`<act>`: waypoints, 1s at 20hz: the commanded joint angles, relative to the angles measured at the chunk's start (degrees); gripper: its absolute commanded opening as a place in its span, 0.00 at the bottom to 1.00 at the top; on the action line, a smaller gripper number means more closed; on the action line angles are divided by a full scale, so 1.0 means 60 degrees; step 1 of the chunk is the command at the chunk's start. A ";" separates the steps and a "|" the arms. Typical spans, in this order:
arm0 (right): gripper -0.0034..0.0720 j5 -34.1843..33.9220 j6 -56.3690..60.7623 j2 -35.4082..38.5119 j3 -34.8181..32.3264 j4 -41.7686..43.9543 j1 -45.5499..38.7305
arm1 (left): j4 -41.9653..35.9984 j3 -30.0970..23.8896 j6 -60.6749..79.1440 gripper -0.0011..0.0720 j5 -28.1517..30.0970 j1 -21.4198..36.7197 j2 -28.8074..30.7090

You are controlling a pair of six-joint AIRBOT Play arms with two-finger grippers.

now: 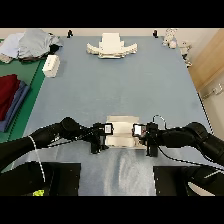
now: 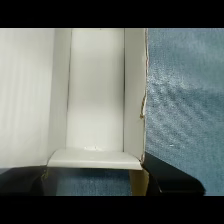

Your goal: Fold the box.

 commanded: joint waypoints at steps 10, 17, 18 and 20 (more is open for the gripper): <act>0.75 0.1009 -0.0667 -0.0780 -0.0007 0.0918 0.0619 | 0.0004 0.0007 0.0000 0.73 0.0004 0.0000 0.0000; 0.76 0.0780 0.0229 -0.0714 0.0018 0.0397 0.0608 | 0.0004 0.0007 0.0000 0.73 0.0000 0.0000 0.0000; 0.70 0.0506 0.1035 -0.0623 0.0124 0.0076 0.0608 | 0.0004 0.0007 0.0000 0.73 0.0000 0.0000 0.0000; 0.37 -0.0488 0.3242 -0.0357 0.0525 -0.1228 0.0594 | 0.0004 0.0007 0.0000 0.73 0.0004 0.0000 0.0000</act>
